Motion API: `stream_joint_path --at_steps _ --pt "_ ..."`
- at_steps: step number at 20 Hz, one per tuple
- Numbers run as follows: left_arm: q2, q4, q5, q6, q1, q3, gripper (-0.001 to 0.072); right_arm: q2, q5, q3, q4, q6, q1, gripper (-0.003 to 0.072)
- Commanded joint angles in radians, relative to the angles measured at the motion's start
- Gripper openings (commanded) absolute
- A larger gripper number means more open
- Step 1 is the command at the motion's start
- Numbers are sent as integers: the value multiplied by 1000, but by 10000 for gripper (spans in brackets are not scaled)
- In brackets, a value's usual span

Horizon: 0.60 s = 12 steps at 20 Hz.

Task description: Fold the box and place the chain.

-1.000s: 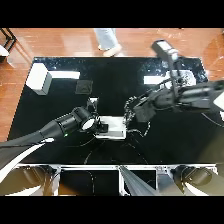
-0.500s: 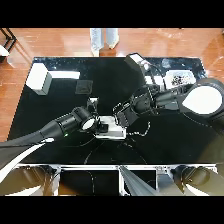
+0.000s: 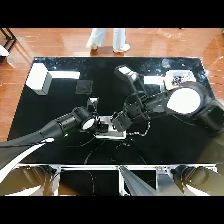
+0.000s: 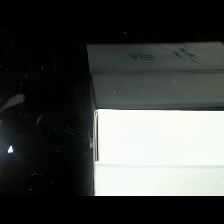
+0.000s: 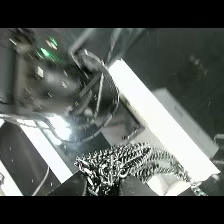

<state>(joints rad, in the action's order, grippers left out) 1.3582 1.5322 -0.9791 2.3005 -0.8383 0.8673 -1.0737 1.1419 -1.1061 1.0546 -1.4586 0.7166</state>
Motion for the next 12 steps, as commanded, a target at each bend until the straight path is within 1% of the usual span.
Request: stream_joint_path --at_steps 1,5,8,10,11,12 --pt "0 0 -2 0 1 0 22 -21 13 45 9 5 13 20" --pt "0 0 -2 0 1 0 22 -22 8 79 42 3 13 21" --pt "0 0 -1 0 1 0 22 -24 -55 105 37 -4 13 21" --pt "0 0 -1 0 1 0 23 -35 -72 106 29 -15 13 22" --pt "0 0 -2 0 1 0 23 -40 -80 106 17 -15 13 37" --pt "0 0 -2 0 1 0 22 -40 -84 105 16 -15 13 288"
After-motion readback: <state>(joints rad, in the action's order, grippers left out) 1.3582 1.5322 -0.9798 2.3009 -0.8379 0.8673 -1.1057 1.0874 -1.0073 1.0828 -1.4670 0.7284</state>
